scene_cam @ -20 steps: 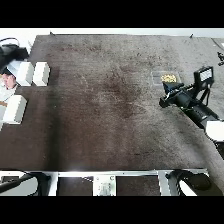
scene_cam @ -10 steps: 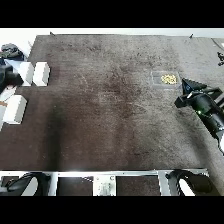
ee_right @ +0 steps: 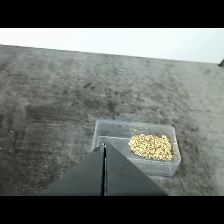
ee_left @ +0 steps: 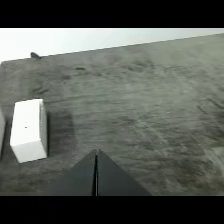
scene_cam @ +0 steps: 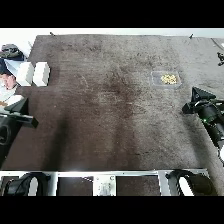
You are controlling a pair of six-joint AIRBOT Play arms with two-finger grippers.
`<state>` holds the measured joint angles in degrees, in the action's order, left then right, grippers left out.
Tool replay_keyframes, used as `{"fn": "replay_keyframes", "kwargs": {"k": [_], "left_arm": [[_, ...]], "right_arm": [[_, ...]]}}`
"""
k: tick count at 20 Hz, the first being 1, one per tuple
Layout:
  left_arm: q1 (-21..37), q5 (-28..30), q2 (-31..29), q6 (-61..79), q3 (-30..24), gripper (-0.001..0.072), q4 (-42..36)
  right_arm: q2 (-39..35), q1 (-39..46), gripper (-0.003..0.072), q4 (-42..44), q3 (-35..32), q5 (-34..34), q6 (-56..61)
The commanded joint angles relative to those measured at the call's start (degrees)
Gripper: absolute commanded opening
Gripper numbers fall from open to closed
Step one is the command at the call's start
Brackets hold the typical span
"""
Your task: Fold the box and place the chain.
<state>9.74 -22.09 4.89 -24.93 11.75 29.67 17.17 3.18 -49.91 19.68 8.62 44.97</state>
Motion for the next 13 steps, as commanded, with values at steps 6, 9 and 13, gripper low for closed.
{"fn": "replay_keyframes", "kwargs": {"k": [6, 9, 13], "left_arm": [[0.02, -1.40, -4.39, 0.96, -3.30, 0.0013, -1.53], [0.02, -1.33, -4.39, 0.96, -3.30, 0.0013, -1.53], [0.02, -1.33, -4.39, 0.96, -3.30, 0.0013, -1.53]], "right_arm": [[-0.35, 0.94, 0.0014, -0.02, -0.48, -1.07, 0.09], [-0.35, 0.94, 0.0014, 0.00, -0.48, -4.44, 0.09], [-0.35, 0.94, 0.0014, 0.00, -0.48, -12.70, 0.09]]}}
